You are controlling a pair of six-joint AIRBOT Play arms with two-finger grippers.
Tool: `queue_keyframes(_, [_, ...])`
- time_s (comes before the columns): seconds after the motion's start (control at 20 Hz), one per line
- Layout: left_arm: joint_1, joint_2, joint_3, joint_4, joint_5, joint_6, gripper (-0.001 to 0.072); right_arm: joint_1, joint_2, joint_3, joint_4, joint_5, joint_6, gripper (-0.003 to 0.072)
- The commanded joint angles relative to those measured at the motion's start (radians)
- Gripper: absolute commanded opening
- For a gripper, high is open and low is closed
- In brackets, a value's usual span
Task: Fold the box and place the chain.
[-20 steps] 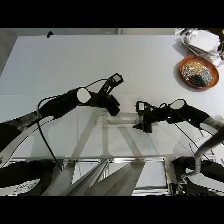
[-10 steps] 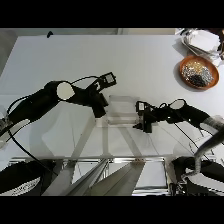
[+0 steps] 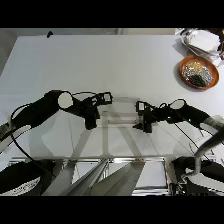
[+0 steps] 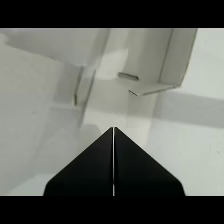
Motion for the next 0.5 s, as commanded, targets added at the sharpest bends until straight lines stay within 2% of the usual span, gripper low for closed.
queue_keyframes(0.0, [0.001,-0.010,-0.048,0.004,0.001,0.050,0.0014,0.000,0.001,0.001,0.000,0.000,0.000,0.0404])
queue_keyframes(0.15, [0.000,-0.037,-0.053,0.005,0.025,0.057,0.0165,0.000,0.001,0.001,0.000,0.000,0.000,0.0404])
queue_keyframes(0.25, [-0.001,-0.053,-0.053,0.004,0.051,0.113,0.0184,0.000,0.001,0.001,0.000,0.000,0.000,0.0404])
queue_keyframes(0.4, [-0.002,-0.055,-0.053,0.003,0.170,0.162,0.0420,0.000,0.001,0.001,0.000,0.000,0.000,0.0404])
queue_keyframes(0.45, [-0.002,-0.055,-0.053,0.004,0.200,0.163,0.0443,0.000,0.001,0.001,0.000,0.000,0.000,0.0404])
